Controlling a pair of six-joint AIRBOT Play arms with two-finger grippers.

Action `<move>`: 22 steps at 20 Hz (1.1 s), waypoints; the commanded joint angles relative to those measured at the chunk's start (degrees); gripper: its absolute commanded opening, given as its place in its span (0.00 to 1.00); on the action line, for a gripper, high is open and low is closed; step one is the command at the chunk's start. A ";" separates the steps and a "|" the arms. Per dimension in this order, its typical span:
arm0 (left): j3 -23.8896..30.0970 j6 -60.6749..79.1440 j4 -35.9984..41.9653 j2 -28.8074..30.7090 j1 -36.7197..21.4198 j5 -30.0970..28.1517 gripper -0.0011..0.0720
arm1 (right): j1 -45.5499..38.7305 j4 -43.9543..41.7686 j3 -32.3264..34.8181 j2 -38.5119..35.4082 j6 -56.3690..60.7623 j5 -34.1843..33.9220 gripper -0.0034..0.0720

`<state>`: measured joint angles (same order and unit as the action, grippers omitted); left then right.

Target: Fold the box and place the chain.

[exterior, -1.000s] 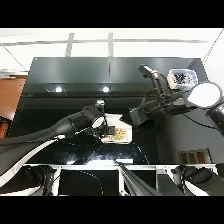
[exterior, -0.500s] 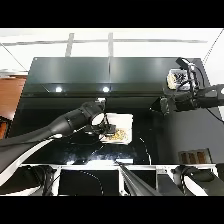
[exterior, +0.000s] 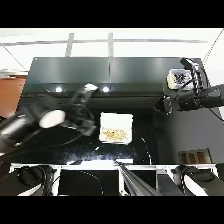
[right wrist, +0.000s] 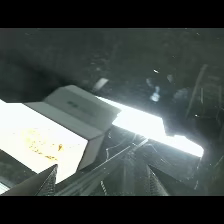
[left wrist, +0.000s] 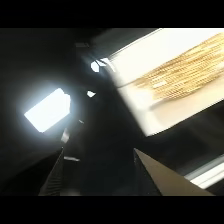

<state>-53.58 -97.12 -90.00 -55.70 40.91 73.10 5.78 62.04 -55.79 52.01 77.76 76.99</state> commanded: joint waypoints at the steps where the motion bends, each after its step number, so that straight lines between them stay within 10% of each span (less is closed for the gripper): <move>1: 11.87 12.63 2.60 10.10 -13.86 -1.88 0.70 | 0.04 -0.85 -0.02 -0.04 0.87 0.42 0.88; 4: 24.24 34.67 29.44 13.64 -28.33 -8.85 0.71 | 0.02 0.24 -0.02 -0.04 0.87 -0.20 0.88; 6: 29.62 57.16 49.59 12.92 -34.16 -9.42 1.00 | 0.02 1.33 -0.02 -0.04 1.25 -0.13 0.88; 7: 31.21 69.18 53.86 12.46 -34.64 -9.97 0.99 | 0.02 1.79 -0.02 -0.04 1.62 -0.15 0.88; 10: 32.35 98.05 56.08 10.21 -33.07 -15.58 0.99 | 0.02 3.04 -0.02 -0.04 2.40 -0.28 0.88; 22: 27.98 113.81 56.41 -7.52 -18.29 -26.64 0.98 | 0.02 4.94 -0.02 -0.04 6.93 -2.03 0.88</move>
<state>-24.01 13.89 -34.04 -60.12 21.50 48.45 5.78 66.76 -55.79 52.01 83.68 75.22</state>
